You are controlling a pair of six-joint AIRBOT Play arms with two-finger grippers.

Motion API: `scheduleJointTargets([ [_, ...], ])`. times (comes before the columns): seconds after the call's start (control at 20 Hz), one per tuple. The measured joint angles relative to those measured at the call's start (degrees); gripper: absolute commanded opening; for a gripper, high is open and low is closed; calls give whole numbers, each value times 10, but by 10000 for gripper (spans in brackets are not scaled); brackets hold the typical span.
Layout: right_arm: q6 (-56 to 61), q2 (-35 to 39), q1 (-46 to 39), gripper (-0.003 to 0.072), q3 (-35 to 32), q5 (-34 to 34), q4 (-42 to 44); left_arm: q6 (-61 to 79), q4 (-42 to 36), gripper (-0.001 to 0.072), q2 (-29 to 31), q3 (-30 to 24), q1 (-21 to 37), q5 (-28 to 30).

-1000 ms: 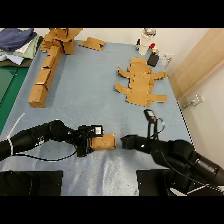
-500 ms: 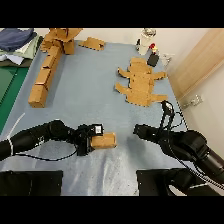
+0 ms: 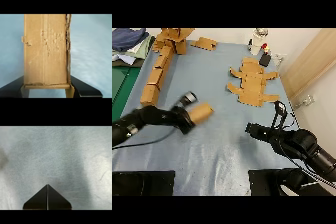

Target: Fold the box.

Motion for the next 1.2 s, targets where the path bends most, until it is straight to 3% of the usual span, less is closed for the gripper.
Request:
scheduleJointTargets([
  [0.1, -1, 0, 0, 4, 0, 2, -1, -102, 61, 418, 31, 5, 72, -31],
  [0.3, -7, 0, 0, 4, 0, 4, -13, -225, 137, 418, 79, 10, 213, -148],
  [0.55, -23, 0, 0, 4, 0, 12, -33, -286, 166, 418, 97, 10, 313, -255],
  [0.9, -36, 0, 0, 4, 0, 15, -39, -306, 195, 419, 90, 10, 342, -240],
  [1.2, -37, 0, 0, 3, 0, 17, -40, -308, 208, 420, 25, 10, 344, -200],
])
